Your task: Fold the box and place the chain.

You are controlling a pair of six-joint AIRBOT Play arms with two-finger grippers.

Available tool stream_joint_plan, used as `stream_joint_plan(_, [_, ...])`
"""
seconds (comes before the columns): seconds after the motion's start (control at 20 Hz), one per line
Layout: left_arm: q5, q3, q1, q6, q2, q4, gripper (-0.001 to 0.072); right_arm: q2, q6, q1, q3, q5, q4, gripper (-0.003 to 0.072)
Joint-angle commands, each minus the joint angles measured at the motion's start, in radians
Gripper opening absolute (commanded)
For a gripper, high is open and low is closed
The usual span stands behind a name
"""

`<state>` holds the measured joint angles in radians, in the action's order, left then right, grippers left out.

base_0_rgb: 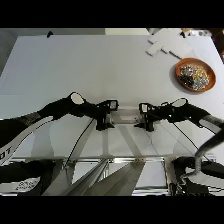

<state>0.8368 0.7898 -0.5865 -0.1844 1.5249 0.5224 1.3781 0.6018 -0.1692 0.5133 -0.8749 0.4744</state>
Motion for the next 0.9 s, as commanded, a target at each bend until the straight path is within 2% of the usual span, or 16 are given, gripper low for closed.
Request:
stream_joint_plan(0.0, [0.005, -0.008, -0.003, 0.006, 0.001, 0.013, 0.0155, -0.001, -0.002, 0.000, 0.000, 0.000, 0.000, 0.0337])
stream_joint_plan(0.05, [0.005, -0.008, -0.003, 0.006, 0.001, 0.013, 0.0125, -0.001, -0.002, 0.000, 0.000, 0.000, -0.001, 0.0337])
stream_joint_plan(0.15, [0.010, -0.008, -0.003, 0.018, 0.001, 0.013, 0.0137, -0.001, -0.002, 0.000, 0.000, 0.000, 0.000, 0.0337])
stream_joint_plan(0.2, [0.013, -0.008, -0.003, 0.028, 0.001, 0.013, 0.0181, -0.001, -0.002, 0.000, 0.000, 0.000, -0.001, 0.0337])
stream_joint_plan(0.3, [0.010, -0.008, 0.003, 0.032, 0.001, 0.009, 0.0457, -0.001, -0.002, 0.000, 0.000, 0.000, -0.001, 0.0337])
stream_joint_plan(0.4, [0.004, -0.008, 0.009, 0.031, -0.002, 0.010, 0.0553, -0.001, -0.002, 0.000, 0.000, 0.000, -0.001, 0.0337])
stream_joint_plan(0.45, [0.005, -0.008, 0.010, 0.032, -0.006, 0.009, 0.0641, -0.001, -0.002, 0.000, 0.000, 0.000, -0.001, 0.0337])
stream_joint_plan(0.5, [0.004, -0.010, 0.015, 0.032, -0.013, 0.009, 0.0700, -0.001, -0.002, 0.000, 0.000, 0.000, -0.001, 0.0337])
stream_joint_plan(0.85, [0.031, -0.035, 0.054, 0.027, -0.052, 0.009, 0.0707, -0.001, -0.002, 0.000, 0.000, 0.000, 0.000, 0.0337])
